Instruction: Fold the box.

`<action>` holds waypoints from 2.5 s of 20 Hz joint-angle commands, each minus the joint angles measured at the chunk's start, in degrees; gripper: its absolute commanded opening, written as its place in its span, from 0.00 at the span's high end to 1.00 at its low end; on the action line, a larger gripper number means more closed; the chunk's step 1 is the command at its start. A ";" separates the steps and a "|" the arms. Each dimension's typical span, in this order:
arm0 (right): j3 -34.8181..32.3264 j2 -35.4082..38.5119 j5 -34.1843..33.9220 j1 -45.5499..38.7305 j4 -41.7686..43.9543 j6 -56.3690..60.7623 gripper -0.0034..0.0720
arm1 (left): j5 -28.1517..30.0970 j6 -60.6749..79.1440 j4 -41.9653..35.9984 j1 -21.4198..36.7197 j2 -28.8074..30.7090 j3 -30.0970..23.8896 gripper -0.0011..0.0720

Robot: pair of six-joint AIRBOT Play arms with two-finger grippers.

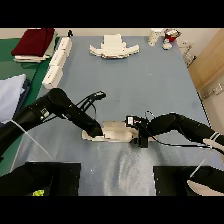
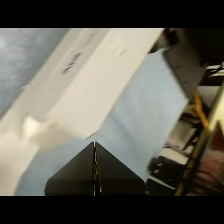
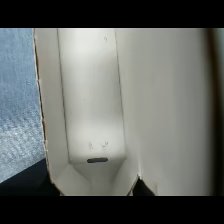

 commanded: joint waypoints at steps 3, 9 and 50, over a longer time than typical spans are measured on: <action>0.04 0.02 0.07 0.02 0.00 0.00 0.29 | 11.02 -6.80 -8.17 -5.86 -5.70 2.56 0.97; 0.04 0.02 0.04 0.02 0.00 0.00 0.29 | 10.91 -7.02 -12.02 1.27 -15.89 11.89 0.97; 0.04 0.02 0.04 0.02 -0.07 0.00 0.29 | 18.47 48.28 6.78 2.54 3.85 -11.74 0.04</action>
